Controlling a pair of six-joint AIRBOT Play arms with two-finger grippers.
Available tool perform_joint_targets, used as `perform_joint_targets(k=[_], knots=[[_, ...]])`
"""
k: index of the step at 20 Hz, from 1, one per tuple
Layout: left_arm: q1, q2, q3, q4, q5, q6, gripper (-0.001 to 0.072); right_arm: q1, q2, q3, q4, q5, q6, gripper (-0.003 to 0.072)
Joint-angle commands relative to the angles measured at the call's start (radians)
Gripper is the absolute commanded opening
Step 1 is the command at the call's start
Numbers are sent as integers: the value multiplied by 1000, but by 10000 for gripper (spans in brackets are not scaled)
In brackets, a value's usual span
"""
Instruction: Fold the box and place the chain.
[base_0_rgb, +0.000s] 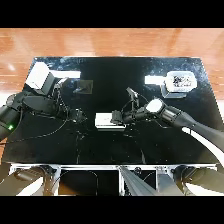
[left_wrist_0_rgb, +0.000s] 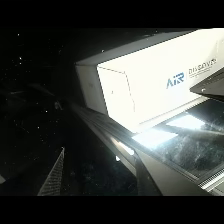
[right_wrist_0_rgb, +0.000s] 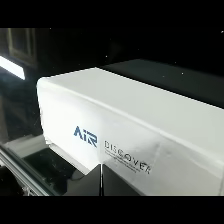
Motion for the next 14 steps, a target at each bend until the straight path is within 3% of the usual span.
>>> perform_joint_targets(k=[1,11,14], knots=[[-1,0,0,0,0,0,549,0,-8,-1,-12,1,0,28],[-1,0,2,0,-19,12,549,-9,41,57,-15,56,-12,28],[-6,0,0,-9,54,29,549,-77,86,58,-16,74,-47,28]])
